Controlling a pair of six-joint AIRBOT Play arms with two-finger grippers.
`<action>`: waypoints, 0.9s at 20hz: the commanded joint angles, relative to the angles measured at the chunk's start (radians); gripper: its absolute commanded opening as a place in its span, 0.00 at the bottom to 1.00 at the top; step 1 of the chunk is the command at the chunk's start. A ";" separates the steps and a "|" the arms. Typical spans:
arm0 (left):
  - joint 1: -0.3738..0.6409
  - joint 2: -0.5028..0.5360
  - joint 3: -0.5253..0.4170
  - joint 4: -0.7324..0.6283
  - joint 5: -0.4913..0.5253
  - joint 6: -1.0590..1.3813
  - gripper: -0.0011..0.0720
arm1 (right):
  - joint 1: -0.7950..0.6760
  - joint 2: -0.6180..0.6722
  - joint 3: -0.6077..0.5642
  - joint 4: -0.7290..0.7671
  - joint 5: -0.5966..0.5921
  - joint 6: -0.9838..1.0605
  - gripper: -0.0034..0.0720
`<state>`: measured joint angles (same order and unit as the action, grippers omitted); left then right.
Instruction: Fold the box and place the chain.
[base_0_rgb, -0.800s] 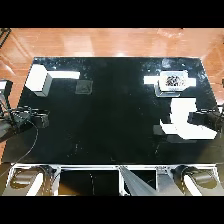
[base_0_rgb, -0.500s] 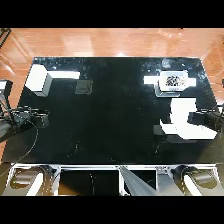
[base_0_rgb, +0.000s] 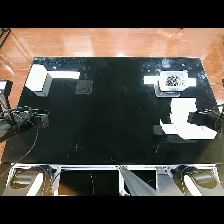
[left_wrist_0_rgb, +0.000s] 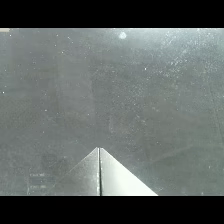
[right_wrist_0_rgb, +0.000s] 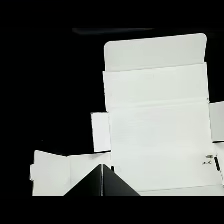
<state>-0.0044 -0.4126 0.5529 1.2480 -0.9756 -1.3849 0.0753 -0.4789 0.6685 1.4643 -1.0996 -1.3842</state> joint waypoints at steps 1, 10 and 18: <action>-0.001 0.001 0.000 -0.004 0.007 0.000 0.04 | 0.000 0.001 0.000 0.001 0.033 0.000 0.07; -0.002 -0.059 -0.001 -0.044 0.365 -0.002 0.89 | -0.001 -0.019 -0.017 0.005 0.240 0.022 0.98; 0.000 -0.179 0.000 -0.138 0.368 0.022 0.89 | -0.467 -0.291 0.035 -0.167 0.105 0.119 0.98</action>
<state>-0.0055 -0.5587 0.5522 1.1259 -0.6056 -1.3685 -0.1535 -0.6693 0.6743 1.3376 -0.9791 -1.2827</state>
